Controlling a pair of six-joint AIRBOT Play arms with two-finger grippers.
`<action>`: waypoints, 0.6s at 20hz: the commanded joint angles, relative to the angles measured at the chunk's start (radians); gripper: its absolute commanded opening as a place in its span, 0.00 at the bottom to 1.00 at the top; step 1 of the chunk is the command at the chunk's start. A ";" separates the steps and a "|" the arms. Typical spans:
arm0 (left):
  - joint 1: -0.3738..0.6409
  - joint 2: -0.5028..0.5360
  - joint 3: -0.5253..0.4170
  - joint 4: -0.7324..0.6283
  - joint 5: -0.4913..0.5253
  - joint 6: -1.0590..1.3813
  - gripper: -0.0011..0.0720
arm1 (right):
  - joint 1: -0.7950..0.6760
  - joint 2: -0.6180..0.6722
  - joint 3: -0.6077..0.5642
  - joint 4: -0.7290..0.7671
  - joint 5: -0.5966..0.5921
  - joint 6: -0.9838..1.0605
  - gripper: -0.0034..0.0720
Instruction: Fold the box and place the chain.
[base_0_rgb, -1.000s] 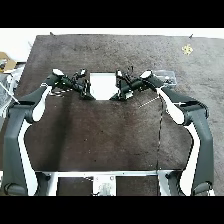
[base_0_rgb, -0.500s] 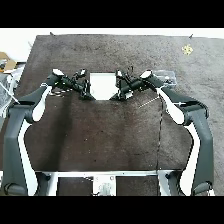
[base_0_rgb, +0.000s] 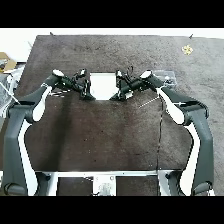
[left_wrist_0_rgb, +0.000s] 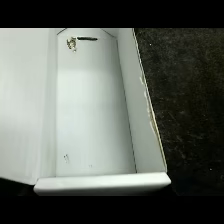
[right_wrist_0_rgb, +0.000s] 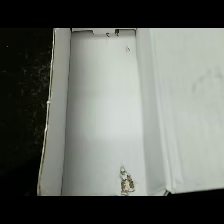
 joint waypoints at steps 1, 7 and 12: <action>-0.001 -0.002 0.000 0.000 0.023 -0.001 0.65 | 0.000 -0.001 0.001 0.001 -0.005 0.001 0.47; -0.001 -0.002 0.000 -0.001 0.023 -0.001 0.65 | 0.000 -0.001 0.001 0.027 0.003 0.001 0.47; -0.001 -0.002 0.000 -0.002 0.023 -0.001 0.65 | -0.002 0.012 0.001 0.018 0.003 0.002 0.95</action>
